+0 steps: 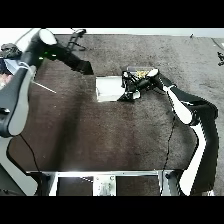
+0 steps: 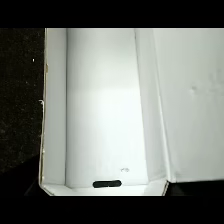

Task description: Fold the box and place the chain.

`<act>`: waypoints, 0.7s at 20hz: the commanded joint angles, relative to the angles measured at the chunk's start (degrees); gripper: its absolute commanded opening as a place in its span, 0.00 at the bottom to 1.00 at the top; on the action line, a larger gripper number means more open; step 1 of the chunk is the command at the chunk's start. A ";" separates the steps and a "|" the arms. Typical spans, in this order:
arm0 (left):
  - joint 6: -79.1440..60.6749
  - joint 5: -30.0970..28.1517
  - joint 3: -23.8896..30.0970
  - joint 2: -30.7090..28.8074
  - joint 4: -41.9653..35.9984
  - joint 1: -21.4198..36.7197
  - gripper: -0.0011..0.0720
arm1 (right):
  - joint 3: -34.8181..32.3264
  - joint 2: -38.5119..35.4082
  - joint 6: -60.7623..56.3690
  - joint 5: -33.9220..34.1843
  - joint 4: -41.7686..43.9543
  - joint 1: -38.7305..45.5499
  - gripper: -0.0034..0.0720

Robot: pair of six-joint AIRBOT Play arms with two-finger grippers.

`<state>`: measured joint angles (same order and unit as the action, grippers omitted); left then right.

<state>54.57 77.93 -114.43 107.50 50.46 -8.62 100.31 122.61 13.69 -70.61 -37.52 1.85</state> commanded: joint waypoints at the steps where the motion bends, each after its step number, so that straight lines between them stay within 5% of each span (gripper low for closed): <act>1: -19.96 -0.20 3.04 -0.04 -15.69 6.99 0.70 | 0.04 0.02 -0.02 -0.09 0.02 0.04 0.57; 6: -21.88 -8.98 3.78 0.00 -19.56 8.26 0.70 | 0.04 0.02 -0.02 -0.09 0.02 0.02 0.57; 9: -36.59 -2.64 4.33 1.09 -19.56 8.13 0.71 | 0.04 0.02 -0.02 -0.09 0.02 0.02 0.57; 11: -44.04 -0.39 6.97 1.92 -21.18 8.00 0.98 | 0.04 0.02 -0.02 -0.11 0.02 0.02 0.57; 14: -58.38 -1.81 12.11 4.39 -21.07 7.74 0.98 | 0.04 0.02 -0.02 -0.09 0.02 0.02 0.57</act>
